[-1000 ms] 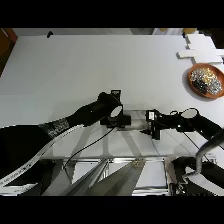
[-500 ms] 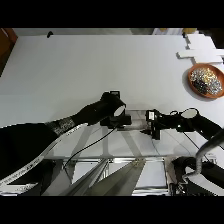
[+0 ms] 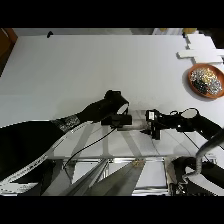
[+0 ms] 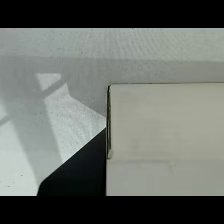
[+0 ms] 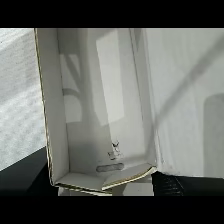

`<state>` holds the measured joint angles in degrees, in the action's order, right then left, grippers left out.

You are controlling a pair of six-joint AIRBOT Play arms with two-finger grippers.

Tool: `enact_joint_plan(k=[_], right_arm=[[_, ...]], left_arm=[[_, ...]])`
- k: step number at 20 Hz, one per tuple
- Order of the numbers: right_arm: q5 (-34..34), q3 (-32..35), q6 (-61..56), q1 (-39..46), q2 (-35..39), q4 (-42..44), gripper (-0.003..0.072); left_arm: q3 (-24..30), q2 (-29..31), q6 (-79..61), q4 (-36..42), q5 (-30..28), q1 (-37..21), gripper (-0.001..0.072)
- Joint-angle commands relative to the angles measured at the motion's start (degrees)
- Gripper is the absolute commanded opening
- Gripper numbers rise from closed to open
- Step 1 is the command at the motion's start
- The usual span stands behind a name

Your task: Fold the box and place the chain.

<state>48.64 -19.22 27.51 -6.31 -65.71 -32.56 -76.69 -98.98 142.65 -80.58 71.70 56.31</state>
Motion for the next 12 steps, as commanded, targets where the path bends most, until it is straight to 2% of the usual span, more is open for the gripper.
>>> enact_joint_plan(k=[1,3,5,6,8,9,10,12], right_arm=[[0.0,0.0,0.0,0.0,0.0,0.0,0.0319],[0.0,0.0,0.0,0.0,0.0,0.0,0.0319],[0.0,0.0,0.0,0.0,0.0,0.0,0.0319],[0.0,0.0,0.0,0.0,0.0,0.0,0.0319],[0.0,0.0,0.0,0.0,0.0,0.0,0.0319],[0.0,0.0,0.0,0.0,0.0,0.0,0.0319],[0.0,0.0,0.0,0.0,0.0,0.0,0.0319],[0.0,0.0,0.0,0.0,0.0,0.0,0.0319]], left_arm=[[-0.1,-0.9,0.3,0.4,0.7,0.3,0.0003],[-0.1,-0.9,0.3,0.3,0.7,0.3,0.0017],[-0.1,-0.9,0.3,0.3,0.8,0.3,0.0155],[-0.1,-0.9,0.2,0.3,0.9,0.3,0.0158],[-0.1,-0.9,0.2,0.2,0.9,0.3,0.0140],[-0.1,-0.9,0.1,0.2,0.9,0.3,0.0031],[-0.1,-0.9,-0.1,0.3,0.8,0.3,0.0003],[-0.1,-0.9,-0.1,0.3,0.8,0.3,0.0003]])
